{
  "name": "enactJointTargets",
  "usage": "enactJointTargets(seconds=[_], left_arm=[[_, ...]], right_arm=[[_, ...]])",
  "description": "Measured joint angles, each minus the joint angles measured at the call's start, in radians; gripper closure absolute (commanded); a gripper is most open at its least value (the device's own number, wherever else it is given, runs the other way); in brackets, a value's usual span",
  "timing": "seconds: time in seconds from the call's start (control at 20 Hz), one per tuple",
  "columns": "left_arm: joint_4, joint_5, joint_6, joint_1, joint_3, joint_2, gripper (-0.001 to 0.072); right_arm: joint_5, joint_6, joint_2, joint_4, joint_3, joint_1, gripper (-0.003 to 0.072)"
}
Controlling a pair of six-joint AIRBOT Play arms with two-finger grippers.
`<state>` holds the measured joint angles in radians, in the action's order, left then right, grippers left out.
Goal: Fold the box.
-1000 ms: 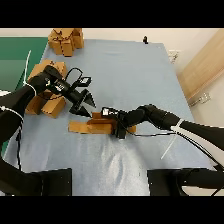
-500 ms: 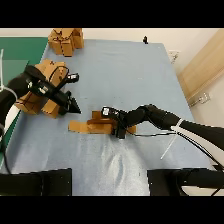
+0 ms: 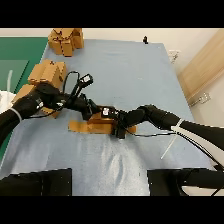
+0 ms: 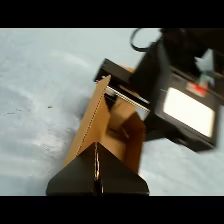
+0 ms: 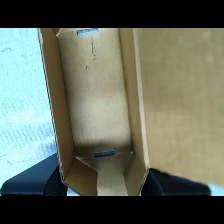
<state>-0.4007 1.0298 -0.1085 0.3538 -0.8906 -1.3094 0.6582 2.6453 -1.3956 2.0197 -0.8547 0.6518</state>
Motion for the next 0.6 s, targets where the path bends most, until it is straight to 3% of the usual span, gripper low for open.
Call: enactJointTargets(seconds=[0.2,0.6], left_arm=[[-0.065,-0.056,-0.163,0.019,-0.076,-0.107,0.0704],[-0.255,0.117,-0.468,0.038,-0.17,-0.238,0.0703]], right_arm=[[-0.006,0.0,0.0,0.0,0.0,0.0,0.0308],[-0.013,0.0,0.0,-0.003,0.0,0.001,0.0308]])
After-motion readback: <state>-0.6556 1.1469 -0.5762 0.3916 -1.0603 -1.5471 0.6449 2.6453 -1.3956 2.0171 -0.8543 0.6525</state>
